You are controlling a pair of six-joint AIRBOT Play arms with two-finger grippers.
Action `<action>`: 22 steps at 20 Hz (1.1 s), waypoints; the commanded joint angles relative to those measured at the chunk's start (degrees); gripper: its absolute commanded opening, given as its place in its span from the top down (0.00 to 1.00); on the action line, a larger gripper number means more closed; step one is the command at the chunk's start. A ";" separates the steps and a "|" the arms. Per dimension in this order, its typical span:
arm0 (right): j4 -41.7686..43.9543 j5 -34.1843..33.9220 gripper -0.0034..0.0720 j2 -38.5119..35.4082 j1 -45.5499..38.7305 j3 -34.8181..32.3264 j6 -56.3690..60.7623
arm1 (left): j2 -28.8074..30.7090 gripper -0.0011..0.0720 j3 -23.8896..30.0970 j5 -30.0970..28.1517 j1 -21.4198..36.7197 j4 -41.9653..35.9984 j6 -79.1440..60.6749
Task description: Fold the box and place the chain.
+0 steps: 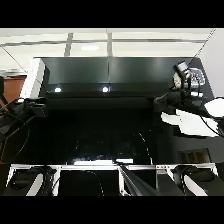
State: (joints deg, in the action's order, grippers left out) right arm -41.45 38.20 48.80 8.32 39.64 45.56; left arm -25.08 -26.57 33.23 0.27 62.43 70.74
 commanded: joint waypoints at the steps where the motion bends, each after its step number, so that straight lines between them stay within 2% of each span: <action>1: 21.64 -12.02 0.12 0.07 0.02 -0.02 0.50 | -2.34 0.94 1.11 -9.35 0.07 -6.45 0.22; 2: 25.38 -15.98 0.12 0.07 0.00 -0.02 0.50 | -4.33 0.85 1.01 -8.63 0.09 -8.28 0.28; 3: 26.51 -18.21 0.12 0.07 0.00 -0.02 0.52 | -6.80 0.58 0.26 -5.62 0.02 -10.01 0.02; 4: 25.88 -18.67 0.04 0.07 -0.04 -0.02 0.50 | -10.05 0.26 -0.96 -0.90 -0.63 -10.86 -0.04; 5: 24.92 -18.75 0.01 0.07 -0.07 -0.02 0.52 | -13.20 0.04 -1.97 2.38 -1.55 -10.82 -0.09; 8: 24.37 -15.17 0.01 0.09 0.00 -0.02 0.50 | -24.52 0.02 -6.54 9.94 -4.59 -8.83 -3.96; 11: 19.32 -9.49 0.01 0.09 0.00 0.00 0.48 | -33.29 0.02 -14.49 14.80 -6.64 -3.45 -3.82; 12: 15.17 -6.95 0.01 0.11 -0.20 0.00 2.64 | -35.34 0.02 -17.40 15.63 -6.80 -2.21 -3.21; 13: 9.79 -4.66 0.01 0.37 -1.05 0.13 10.27 | -37.18 0.02 -20.44 16.20 -6.82 -1.29 -2.49; 15: -7.85 3.89 0.01 2.12 -5.55 2.10 24.61 | -40.24 0.02 -26.03 17.46 -6.80 1.40 1.79; 17: -31.56 11.76 0.01 5.16 -15.08 7.43 38.60 | -42.03 0.02 -29.64 18.53 -6.82 2.25 3.54; 18: -40.11 14.36 0.01 7.04 -21.55 10.84 40.48 | -42.23 0.02 -30.21 18.40 -6.82 2.27 4.02; 19: -44.85 15.87 0.01 9.22 -29.64 14.19 40.46 | -42.23 0.02 -30.27 18.36 -6.82 2.29 4.31; 20: -45.53 17.11 0.01 11.34 -37.48 16.63 40.48 | -42.25 0.02 -30.27 18.49 -6.82 2.49 4.35; 22: -41.03 17.81 0.01 15.76 -52.59 18.34 40.24 | -42.27 0.02 -30.27 18.45 -6.82 2.97 4.70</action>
State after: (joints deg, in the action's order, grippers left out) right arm -74.37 50.68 59.35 -26.28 53.47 80.79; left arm -66.48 -55.48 51.07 -6.50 64.18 74.04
